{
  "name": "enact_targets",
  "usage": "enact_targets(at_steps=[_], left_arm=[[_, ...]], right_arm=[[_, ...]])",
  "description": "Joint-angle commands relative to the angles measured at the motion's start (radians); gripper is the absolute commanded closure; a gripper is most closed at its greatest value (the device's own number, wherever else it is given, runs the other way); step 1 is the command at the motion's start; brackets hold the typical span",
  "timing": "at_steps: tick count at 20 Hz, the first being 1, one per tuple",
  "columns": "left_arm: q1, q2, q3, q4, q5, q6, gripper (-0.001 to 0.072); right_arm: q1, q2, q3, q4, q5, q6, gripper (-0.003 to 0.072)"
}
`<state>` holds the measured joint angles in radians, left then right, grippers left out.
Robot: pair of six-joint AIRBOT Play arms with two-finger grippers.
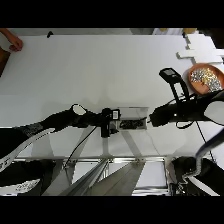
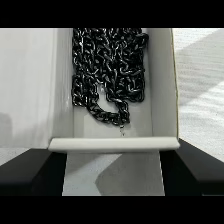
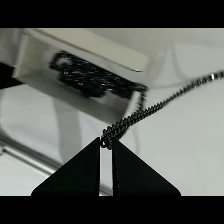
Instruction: Fold the box and place the chain.
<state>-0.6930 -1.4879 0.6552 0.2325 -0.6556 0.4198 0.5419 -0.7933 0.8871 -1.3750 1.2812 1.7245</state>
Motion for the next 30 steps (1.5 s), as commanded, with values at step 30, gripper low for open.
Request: enact_targets(at_steps=[30], left_arm=[[0.000,0.001,0.000,0.000,0.000,0.000,0.0376]], right_arm=[[0.153,-0.269,0.044,-0.087,-0.163,0.000,0.0460]])
